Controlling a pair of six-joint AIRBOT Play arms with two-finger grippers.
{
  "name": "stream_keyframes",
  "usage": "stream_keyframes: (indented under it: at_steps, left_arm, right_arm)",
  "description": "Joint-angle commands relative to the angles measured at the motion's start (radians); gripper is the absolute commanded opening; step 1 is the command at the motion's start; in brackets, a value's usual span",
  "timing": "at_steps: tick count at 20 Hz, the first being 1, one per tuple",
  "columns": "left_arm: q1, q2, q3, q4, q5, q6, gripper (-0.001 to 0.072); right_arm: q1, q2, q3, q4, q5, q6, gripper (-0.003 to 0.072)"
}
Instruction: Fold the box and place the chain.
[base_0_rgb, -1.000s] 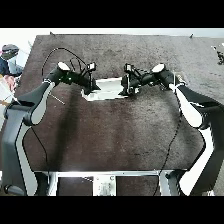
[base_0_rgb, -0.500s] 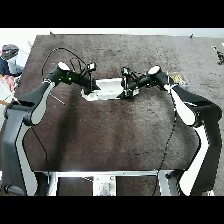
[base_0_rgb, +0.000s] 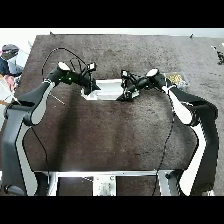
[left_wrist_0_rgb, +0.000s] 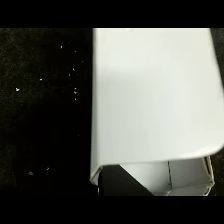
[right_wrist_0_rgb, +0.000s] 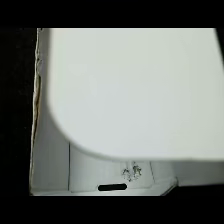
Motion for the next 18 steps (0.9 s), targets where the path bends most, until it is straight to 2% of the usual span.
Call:
stream_keyframes:
  at_steps: [1, 2, 3, 13, 14, 16, 17, 18]
  left_arm:
    - [0.000, 0.000, 0.000, 0.000, 0.001, 0.000, 0.0011]
    - [0.000, 0.000, 0.000, 0.001, 0.001, 0.000, 0.0011]
    - [0.000, 0.000, 0.000, 0.001, 0.001, 0.000, 0.0011]
    - [0.000, 0.000, 0.000, 0.000, 0.001, 0.000, 0.0011]
    - [0.000, 0.000, 0.000, 0.000, 0.001, 0.000, 0.0011]
    - [0.000, 0.000, 0.000, 0.000, 0.001, 0.000, 0.0011]
    - [0.000, 0.000, 0.000, 0.000, 0.001, 0.000, 0.0011]
    - [0.000, 0.000, 0.000, 0.000, 0.001, 0.000, 0.0011]
  right_arm:
    - [0.000, -0.007, 0.013, 0.016, 0.012, 0.000, 0.0646]
    - [0.000, -0.007, 0.014, 0.015, 0.011, 0.000, 0.0645]
    - [0.000, -0.008, 0.014, 0.012, 0.011, 0.001, 0.0601]
    - [-0.005, -0.030, 0.015, 0.021, 0.020, 0.004, 0.0598]
    - [-0.006, -0.030, 0.015, 0.019, 0.022, 0.004, 0.0549]
    - [-0.009, -0.030, 0.015, 0.016, 0.026, 0.005, 0.0529]
    - [-0.009, -0.030, 0.015, 0.014, 0.026, 0.005, 0.0456]
    - [-0.009, -0.030, 0.015, 0.010, 0.024, 0.005, 0.0461]
